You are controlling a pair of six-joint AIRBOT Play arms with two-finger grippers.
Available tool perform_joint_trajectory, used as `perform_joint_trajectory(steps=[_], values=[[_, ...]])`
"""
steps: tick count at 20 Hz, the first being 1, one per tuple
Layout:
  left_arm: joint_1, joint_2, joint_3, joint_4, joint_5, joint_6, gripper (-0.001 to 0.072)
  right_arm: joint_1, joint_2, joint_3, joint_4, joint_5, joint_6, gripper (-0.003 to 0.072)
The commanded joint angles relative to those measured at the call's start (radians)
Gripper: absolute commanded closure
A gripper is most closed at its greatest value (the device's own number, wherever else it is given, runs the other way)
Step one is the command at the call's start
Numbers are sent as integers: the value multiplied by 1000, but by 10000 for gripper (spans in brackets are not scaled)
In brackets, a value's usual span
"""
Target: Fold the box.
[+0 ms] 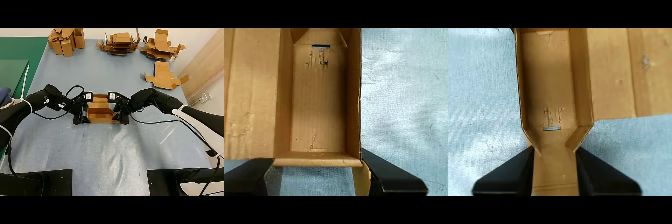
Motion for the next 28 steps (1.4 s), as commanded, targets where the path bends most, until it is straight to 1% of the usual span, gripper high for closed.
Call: perform_joint_trajectory(steps=[1,3,4,7,10,13,14,17,18,25,28], values=[[-1,0,0,0,-2,0,642,8,-5,1,6,17,-2,403],[-1,0,0,0,-2,0,642,8,-6,1,7,18,-2,416],[-1,0,0,0,-2,0,642,10,-6,1,9,17,-2,474],[-1,0,0,0,-3,0,642,21,-6,0,14,24,-2,474],[-1,0,0,0,-3,0,642,40,-6,0,15,71,-2,475],[-1,0,0,0,-2,0,642,52,-6,1,32,82,-2,475],[-1,0,0,0,-3,0,642,52,-8,1,40,81,-2,492],[-1,0,0,0,-2,0,642,52,-23,1,94,80,-2,503],[-1,0,0,0,-2,0,642,52,-29,1,114,80,-2,532],[-2,0,0,0,-2,0,642,52,-44,1,156,66,-2,532],[-2,0,0,0,-2,0,642,52,-52,1,164,59,-2,517]])
